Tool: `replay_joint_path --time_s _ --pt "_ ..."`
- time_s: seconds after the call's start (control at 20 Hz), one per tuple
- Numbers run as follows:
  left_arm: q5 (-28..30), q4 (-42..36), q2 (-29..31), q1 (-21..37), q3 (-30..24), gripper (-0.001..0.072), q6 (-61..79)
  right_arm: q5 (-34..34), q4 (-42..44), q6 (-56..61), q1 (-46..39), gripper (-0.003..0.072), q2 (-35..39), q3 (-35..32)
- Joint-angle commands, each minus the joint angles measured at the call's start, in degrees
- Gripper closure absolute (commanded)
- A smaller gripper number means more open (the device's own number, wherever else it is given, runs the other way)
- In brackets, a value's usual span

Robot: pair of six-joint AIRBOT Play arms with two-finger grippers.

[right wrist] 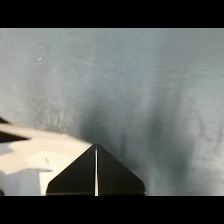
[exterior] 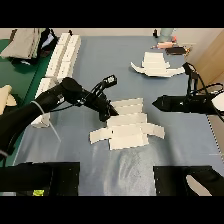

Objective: Fold the box.

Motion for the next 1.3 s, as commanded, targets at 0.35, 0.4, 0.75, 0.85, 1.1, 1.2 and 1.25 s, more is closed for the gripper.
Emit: replay_joint_path --time_s 0.35,0.4,0.75,0.85,1.1,1.2,1.25 --pt "29.03 0.09 7.96 -12.55 -14.45 0.07 7.96 2.25 0.83 0.42 6.58 0.0683 0.0 -8.94" --pt "29.44 0.07 7.96 -13.11 -14.45 0.07 7.96 2.08 0.26 0.42 6.58 0.0683 0.0 -10.78" --pt "29.11 0.11 10.6 -13.6 -14.43 0.0697 7.96 -5.03 -12.33 6.43 6.56 0.0683 -0.11 -18.88" --pt "26.53 0.61 11.87 -13.62 -14.43 0.0697 7.93 -6.99 -13.51 7.34 6.56 0.0683 -0.11 -19.1" --pt "24.81 0.59 12.55 -13.66 -14.45 0.0697 8.04 -8.26 -13.27 7.89 6.58 0.0683 -0.11 -19.1" --pt "25.03 0.55 12.46 -13.66 -14.45 0.0697 9.27 -8.72 -13.25 8.44 6.58 0.0683 -0.11 -19.1" --pt "25.03 0.55 12.33 -13.68 -14.45 0.0697 9.27 -9.2 -13.2 8.48 6.58 0.0683 -0.11 -19.1"
